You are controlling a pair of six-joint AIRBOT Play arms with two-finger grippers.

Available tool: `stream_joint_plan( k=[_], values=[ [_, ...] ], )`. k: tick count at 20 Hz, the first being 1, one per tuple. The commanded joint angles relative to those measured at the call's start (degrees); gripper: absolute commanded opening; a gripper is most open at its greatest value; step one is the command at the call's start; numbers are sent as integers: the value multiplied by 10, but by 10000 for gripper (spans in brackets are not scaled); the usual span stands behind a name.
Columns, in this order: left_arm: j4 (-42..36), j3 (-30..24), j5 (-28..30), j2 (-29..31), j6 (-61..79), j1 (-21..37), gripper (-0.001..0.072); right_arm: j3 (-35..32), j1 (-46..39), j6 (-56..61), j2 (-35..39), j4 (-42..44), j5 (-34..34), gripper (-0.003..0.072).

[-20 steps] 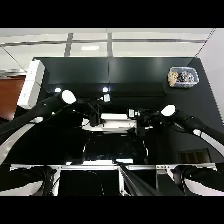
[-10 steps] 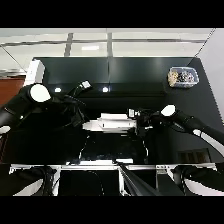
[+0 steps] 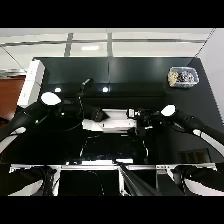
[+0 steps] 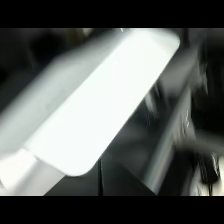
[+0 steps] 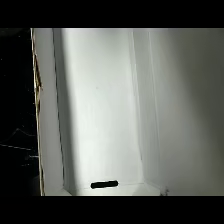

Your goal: Fold the box and place the chain.

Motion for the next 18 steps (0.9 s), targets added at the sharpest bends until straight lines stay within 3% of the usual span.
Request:
stream_joint_plan(
  k=[1, 5, 8, 10, 13, 18],
  values=[
    [-32, 30, 114, -50, 38, -3, 24, 0, 0, -1, 0, 0, 0, 126],
    [115, 66, 92, -107, -48, -2, 24, 0, 0, -1, 0, 0, 0, 126],
    [138, 67, 20, -142, -53, -2, 25, 0, 0, -1, 0, 0, 0, 126],
    [158, 67, 24, -157, -49, -4, 24, 0, 0, -1, 0, 0, 0, 126],
    [166, 75, 65, -145, -49, 0, 24, 0, 0, -1, 0, 0, 0, 126],
    [226, 107, 26, -54, -52, 17, 24, 0, 0, -1, 0, 0, 0, 126]
  ],
)
